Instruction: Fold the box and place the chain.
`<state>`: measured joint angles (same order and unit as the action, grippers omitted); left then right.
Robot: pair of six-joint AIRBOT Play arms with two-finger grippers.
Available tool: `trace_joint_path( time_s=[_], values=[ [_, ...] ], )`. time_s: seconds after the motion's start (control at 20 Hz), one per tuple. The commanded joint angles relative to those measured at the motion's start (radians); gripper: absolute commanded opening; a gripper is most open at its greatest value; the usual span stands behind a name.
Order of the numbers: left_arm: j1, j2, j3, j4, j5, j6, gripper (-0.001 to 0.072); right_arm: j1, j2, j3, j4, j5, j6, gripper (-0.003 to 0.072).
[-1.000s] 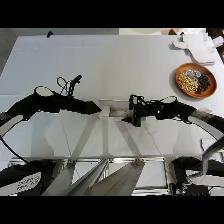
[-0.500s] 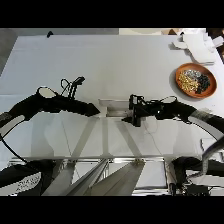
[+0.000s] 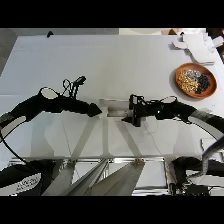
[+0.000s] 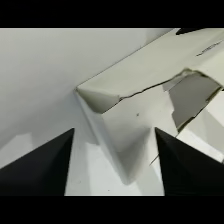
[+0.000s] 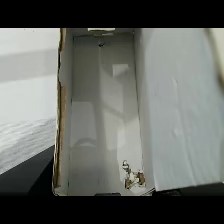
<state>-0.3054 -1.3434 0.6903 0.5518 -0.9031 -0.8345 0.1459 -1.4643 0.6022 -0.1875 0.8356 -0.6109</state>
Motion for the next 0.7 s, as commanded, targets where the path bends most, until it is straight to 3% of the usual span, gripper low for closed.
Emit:
trace_joint_path(
  time_s=[0.0, 0.65],
  values=[
    [-0.008, 0.000, 0.000, -0.024, 0.001, -0.003, 0.0618, 0.000, 0.000, 0.000, 0.000, -0.001, 0.000, 0.0504],
    [-0.064, 0.000, 0.000, -0.020, 0.076, -0.087, 0.0605, 0.000, 0.000, 0.000, 0.000, -0.001, 0.000, 0.0504]
  ],
)
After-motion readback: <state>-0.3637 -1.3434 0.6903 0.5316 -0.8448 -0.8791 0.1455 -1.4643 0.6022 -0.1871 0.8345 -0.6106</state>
